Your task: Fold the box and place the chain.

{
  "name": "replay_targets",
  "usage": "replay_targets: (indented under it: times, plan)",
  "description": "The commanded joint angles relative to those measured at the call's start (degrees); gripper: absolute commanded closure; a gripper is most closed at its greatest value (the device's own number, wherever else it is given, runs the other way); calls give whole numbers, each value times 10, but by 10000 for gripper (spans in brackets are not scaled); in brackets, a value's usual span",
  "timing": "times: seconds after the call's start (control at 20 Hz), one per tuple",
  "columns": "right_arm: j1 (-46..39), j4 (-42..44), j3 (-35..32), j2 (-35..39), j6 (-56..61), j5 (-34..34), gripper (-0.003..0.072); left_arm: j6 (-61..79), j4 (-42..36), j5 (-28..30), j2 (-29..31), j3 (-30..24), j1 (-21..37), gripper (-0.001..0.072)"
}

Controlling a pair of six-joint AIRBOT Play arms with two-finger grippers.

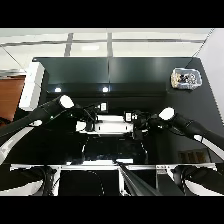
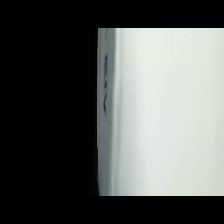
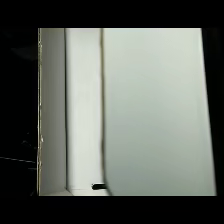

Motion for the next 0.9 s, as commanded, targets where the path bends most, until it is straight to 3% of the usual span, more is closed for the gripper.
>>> replay_targets:
  times: [0.0,0.85]
  plan:
    - [0,1,0,-8,-4,-15,5,-1,2,3,-1,0,0,683]
    - [0,-15,0,-21,-4,-26,5,0,4,8,-14,0,0,684]
